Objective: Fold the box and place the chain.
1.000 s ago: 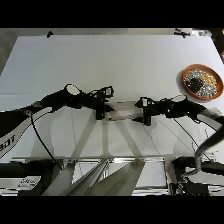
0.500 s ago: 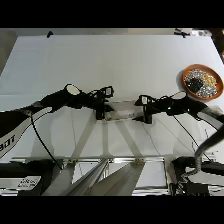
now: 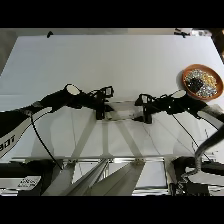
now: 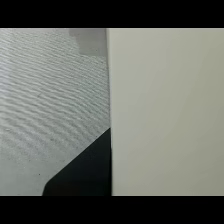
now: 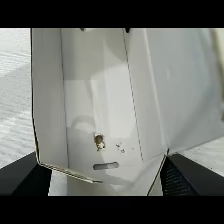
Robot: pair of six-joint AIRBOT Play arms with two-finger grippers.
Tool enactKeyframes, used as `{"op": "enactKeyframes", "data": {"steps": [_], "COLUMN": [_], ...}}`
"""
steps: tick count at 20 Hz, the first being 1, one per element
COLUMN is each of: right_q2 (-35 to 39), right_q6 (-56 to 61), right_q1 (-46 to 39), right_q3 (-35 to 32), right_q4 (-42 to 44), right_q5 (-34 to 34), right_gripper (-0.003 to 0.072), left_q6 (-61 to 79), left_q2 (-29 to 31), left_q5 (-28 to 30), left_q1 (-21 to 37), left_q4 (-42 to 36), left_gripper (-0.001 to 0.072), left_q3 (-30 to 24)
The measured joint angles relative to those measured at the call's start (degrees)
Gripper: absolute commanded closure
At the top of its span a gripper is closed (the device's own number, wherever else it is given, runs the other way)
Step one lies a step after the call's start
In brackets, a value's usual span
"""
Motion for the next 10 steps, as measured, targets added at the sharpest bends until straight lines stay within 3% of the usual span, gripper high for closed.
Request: {"op": "enactKeyframes", "data": {"steps": [4, 8, 10], "right_q2": [-0.07, -0.15, -0.20], "right_q6": [1.09, 3.06, 3.58], "right_q1": [1.29, 1.68, 1.77], "right_q3": [0.33, 0.39, 0.39], "right_q4": [-0.55, -2.86, -3.63], "right_q5": [-0.55, -2.14, -2.47], "right_gripper": [0.0050, 0.0154, 0.0162], "left_q6": [0.02, 0.02, 0.04], "left_q2": [0.00, 0.00, 0.00], "left_q5": [-0.02, -0.02, -0.04], "left_q1": [0.00, -0.02, -0.02], "left_q4": [0.00, 0.00, 0.02], "left_gripper": [0.0697, 0.0697, 0.0697], "left_q3": [0.00, 0.00, 0.00]}}
